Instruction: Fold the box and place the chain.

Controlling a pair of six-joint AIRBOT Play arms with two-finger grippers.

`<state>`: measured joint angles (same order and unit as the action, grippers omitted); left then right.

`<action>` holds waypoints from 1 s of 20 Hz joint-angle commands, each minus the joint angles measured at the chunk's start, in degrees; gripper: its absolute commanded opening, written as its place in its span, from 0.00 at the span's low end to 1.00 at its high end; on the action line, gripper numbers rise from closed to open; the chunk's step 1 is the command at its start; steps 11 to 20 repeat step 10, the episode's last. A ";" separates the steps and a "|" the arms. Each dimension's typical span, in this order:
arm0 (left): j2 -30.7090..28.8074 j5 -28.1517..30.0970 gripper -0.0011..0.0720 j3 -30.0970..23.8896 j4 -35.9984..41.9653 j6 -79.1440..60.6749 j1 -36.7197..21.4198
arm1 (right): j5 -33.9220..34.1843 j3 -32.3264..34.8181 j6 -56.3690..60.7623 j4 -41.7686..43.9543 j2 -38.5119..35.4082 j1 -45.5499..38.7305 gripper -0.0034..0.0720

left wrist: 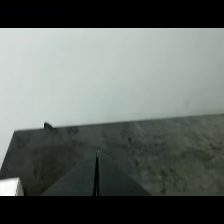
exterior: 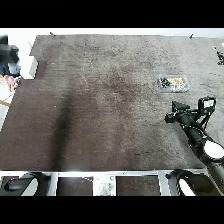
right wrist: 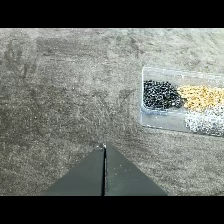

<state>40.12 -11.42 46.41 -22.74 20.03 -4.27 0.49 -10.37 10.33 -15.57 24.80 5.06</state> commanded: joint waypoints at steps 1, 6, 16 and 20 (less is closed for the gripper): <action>-15.47 9.16 0.02 -18.91 0.98 -0.33 3.21 | -0.02 0.02 0.02 0.00 -0.04 0.00 0.06; -26.95 9.44 0.03 -31.36 0.96 -0.39 3.39 | -0.02 0.02 0.02 0.00 -0.04 -0.02 0.06; -26.91 9.29 0.03 -31.56 0.92 -0.44 3.39 | -0.02 0.02 0.02 0.00 -0.04 0.00 0.06; -26.91 9.29 0.03 -31.56 0.92 -0.44 3.39 | -0.02 0.02 0.02 0.00 -0.04 0.00 0.06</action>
